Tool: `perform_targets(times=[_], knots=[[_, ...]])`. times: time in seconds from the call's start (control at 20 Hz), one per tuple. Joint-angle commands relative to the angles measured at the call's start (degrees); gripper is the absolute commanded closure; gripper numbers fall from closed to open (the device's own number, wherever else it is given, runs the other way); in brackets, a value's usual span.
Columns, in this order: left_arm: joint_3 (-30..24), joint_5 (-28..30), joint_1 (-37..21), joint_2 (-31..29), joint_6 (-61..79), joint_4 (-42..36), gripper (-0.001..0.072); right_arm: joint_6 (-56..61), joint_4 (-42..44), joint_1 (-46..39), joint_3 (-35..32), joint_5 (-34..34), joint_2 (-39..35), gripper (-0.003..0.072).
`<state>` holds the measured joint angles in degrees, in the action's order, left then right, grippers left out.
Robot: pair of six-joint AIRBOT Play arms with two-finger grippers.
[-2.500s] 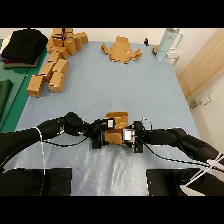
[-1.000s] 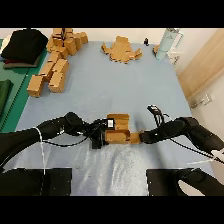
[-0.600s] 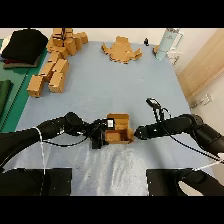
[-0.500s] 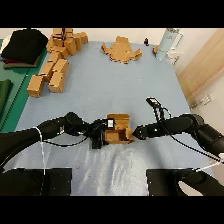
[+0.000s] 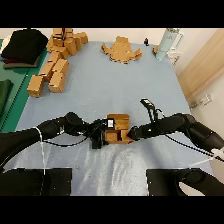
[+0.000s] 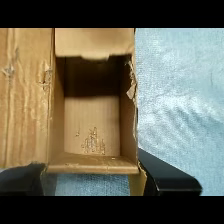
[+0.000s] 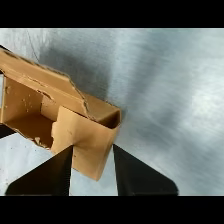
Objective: Fold the box.
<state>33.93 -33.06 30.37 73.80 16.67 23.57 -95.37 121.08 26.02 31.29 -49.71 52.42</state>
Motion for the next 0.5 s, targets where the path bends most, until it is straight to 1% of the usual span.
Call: perform_targets(times=[0.0,0.1,0.15,0.3,0.4,0.45], knots=[[0.1,0.0,0.0,0.0,0.0,0.0,0.026,3.9,-1.2,2.4,1.7,2.8,3.1,0.028],[0.1,0.0,0.0,0.0,0.0,0.0,0.026,9.2,-4.2,2.9,3.9,2.5,4.9,0.0279],[0.1,0.0,0.0,0.0,0.0,0.0,0.026,12.6,-7.0,4.0,5.1,2.0,5.7,0.0279],[0.1,0.0,0.0,0.0,0.0,0.0,0.026,26.7,-20.0,10.1,9.3,-1.9,8.9,0.028],[0.1,0.0,0.0,0.0,0.0,0.0,0.026,37.5,-28.9,14.7,12.3,-6.8,11.1,0.028],[0.1,0.0,0.0,0.0,0.0,0.0,0.026,41.0,-31.7,16.8,13.6,-9.2,12.3,0.028]])
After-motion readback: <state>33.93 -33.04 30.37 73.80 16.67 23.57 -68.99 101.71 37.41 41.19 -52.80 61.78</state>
